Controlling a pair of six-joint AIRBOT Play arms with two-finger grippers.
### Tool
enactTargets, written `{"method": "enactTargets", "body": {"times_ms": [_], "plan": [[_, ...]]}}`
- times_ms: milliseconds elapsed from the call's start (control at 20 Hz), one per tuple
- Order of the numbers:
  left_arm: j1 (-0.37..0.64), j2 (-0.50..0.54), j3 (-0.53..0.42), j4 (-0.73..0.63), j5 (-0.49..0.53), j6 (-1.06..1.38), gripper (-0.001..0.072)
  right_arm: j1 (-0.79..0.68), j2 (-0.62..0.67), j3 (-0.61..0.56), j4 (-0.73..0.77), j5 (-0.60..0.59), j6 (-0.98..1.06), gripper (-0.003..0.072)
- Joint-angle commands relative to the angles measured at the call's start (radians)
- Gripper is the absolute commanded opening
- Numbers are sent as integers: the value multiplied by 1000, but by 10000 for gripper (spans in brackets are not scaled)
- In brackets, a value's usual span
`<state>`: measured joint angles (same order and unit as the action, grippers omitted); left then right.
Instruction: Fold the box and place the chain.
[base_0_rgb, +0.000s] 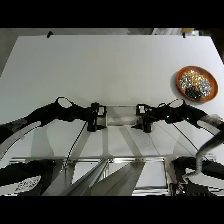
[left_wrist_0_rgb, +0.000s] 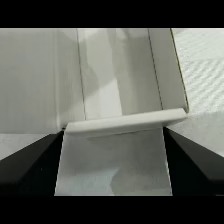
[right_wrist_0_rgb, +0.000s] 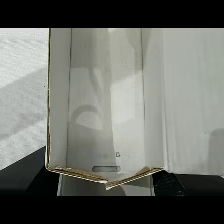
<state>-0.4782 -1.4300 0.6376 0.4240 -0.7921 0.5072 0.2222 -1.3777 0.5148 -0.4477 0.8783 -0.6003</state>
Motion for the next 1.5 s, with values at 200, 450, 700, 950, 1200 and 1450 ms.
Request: {"method": "enactTargets", "body": {"times_ms": [200, 450, 700, 950, 1200, 1450], "plan": [[-4, -9, 0, -25, -35, 39, 701, 0, 0, 0, 0, 0, 0, 399], [0, -8, 0, -23, -35, 37, 703, 0, 0, 0, 0, 0, 0, 399], [45, 6, 0, 3, -121, -20, 705, 0, 0, 0, 0, 0, 0, 399], [33, 5, 0, -4, -113, -45, 712, 0, 0, 0, 0, 0, 0, 399], [-14, 3, 0, -23, -45, -115, 712, 0, 0, 0, 0, 0, 0, 399], [-48, -33, 0, -52, 18, -116, 711, 0, 0, 0, 0, 0, 0, 399]]}}
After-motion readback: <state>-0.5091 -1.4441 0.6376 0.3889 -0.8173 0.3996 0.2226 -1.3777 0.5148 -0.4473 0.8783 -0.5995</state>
